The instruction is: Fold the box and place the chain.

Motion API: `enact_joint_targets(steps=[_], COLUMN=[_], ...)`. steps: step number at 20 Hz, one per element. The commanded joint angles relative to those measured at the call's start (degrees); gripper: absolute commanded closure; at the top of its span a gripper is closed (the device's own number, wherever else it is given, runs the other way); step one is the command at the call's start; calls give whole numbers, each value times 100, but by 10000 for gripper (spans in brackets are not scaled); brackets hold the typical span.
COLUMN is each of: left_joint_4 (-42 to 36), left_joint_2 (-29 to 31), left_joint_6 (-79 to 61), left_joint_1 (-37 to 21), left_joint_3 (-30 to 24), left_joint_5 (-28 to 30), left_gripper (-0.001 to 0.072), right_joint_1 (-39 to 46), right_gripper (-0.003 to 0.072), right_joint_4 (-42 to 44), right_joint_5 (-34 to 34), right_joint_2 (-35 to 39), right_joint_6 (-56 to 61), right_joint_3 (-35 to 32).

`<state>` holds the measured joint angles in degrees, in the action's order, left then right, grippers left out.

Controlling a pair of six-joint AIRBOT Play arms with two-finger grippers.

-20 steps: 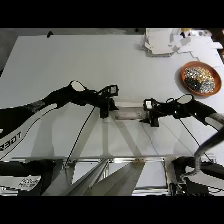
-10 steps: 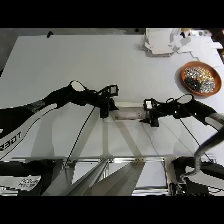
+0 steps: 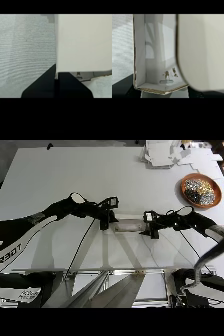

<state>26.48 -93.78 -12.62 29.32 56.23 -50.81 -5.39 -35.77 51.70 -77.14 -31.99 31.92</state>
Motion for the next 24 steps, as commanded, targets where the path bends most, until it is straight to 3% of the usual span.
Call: enact_joint_targets(steps=[1, 2, 3, 5, 6, 9, 11, 13, 14, 15, 17, 19, 24], left_joint_4=[0, 15, 48, 254, 448, 1482, 2367, 3018, 3056, 2999, 2924, 2763, 1541], left_joint_2=[9, 20, 57, 214, 330, 863, 1346, 1860, 2085, 2284, 2426, 2321, 1650], left_joint_6=[0, 0, -2, 0, 28, 833, 1674, 2267, 2345, 2304, 2343, 2365, 2358], left_joint_1=[0, -9, -28, -79, -114, -225, -264, -245, -232, -177, 105, 540, 1318], left_joint_3=[-2, -2, -2, -2, -2, -2, -2, -2, -2, -2, -2, -4, -4], left_joint_5=[-2, 0, 7, 2, -2, -4, -92, -326, -551, -846, -1038, -756, 1252], left_gripper=[698, 693, 610, 232, 152, 139, 144, 315, 453, 715, 706, 707, 705], right_joint_1=[-2, -2, -2, -2, -2, -2, -2, -2, -2, -2, -2, -2, -2], right_gripper=[234, 234, 234, 234, 234, 234, 234, 234, 234, 234, 234, 234, 234], right_joint_4=[0, 0, 0, 0, 0, 0, 0, 0, 0, 0, 0, 0, 0], right_joint_5=[9, 9, 9, 7, 7, 7, 7, 7, 7, 7, 4, 4, 2], right_joint_2=[0, 0, 0, 0, 0, 0, 0, 0, 0, 0, 0, 0, 0], right_joint_6=[0, 0, 0, 0, 0, 0, 0, 0, 0, 0, 0, 0, 0], right_joint_3=[4, 4, 4, 4, 4, 4, 4, 4, 4, 4, 4, 4, 4])
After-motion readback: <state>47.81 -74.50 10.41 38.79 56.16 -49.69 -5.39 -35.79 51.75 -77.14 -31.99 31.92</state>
